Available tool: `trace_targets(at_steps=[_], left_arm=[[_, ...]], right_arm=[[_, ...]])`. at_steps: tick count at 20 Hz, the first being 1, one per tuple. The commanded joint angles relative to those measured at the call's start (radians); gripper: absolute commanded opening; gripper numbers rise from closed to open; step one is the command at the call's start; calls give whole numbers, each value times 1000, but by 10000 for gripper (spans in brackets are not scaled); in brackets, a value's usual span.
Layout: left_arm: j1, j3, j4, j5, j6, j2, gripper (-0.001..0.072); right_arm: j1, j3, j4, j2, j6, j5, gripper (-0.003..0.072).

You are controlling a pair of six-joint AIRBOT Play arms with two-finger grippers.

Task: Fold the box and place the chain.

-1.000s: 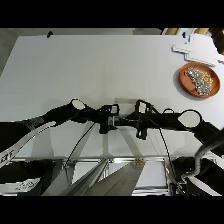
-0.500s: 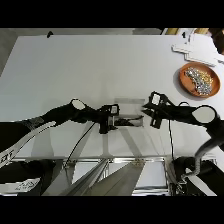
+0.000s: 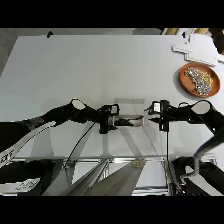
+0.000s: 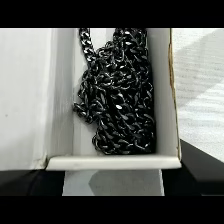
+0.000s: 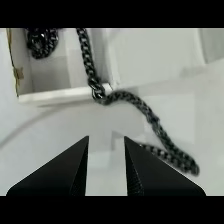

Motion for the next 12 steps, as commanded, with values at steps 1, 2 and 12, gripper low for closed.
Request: trace_targets(at_steps=[1, 2, 12], left_arm=[[0, 0, 0, 0, 0, 1, 206], [0, 0, 0, 0, 0, 1, 206], [0, 0, 0, 0, 0, 1, 206]], right_arm=[[-5, 0, 121, -62, -193, 0, 254], [-5, 0, 141, -79, -208, -10, 253], [9, 0, 193, -101, -226, -2, 218]])
